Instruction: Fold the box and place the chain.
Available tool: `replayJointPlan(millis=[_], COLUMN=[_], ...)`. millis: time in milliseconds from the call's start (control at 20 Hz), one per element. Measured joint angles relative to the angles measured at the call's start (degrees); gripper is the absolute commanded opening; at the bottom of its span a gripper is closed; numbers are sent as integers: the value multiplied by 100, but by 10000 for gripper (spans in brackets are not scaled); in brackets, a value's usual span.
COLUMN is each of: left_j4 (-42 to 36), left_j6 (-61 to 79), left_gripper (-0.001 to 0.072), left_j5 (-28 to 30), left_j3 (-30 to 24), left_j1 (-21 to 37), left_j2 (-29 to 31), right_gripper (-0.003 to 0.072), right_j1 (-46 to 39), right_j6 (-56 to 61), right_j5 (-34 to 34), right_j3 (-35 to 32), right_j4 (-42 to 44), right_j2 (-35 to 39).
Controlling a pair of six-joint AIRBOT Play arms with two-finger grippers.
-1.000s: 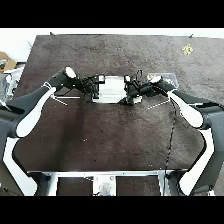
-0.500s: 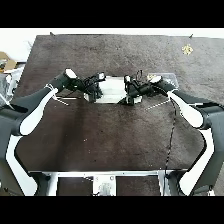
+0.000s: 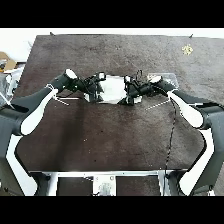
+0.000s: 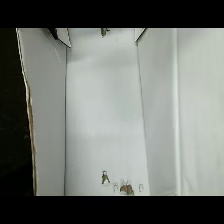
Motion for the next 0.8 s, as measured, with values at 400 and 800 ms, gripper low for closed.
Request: replayJointPlan(millis=[400,800], left_j4=[48,774], left_j6=[-621,-3652], left_gripper=[11,11], left_j5=[-330,-994], left_j3=[39,595], left_j1=[199,988], left_j2=[57,1003], right_gripper=[426,426], right_j1=[0,0], right_j6=[20,11], right_j5=[0,0], right_j3=[-2,-2], right_j4=[17,13], right_j2=[-2,-2])
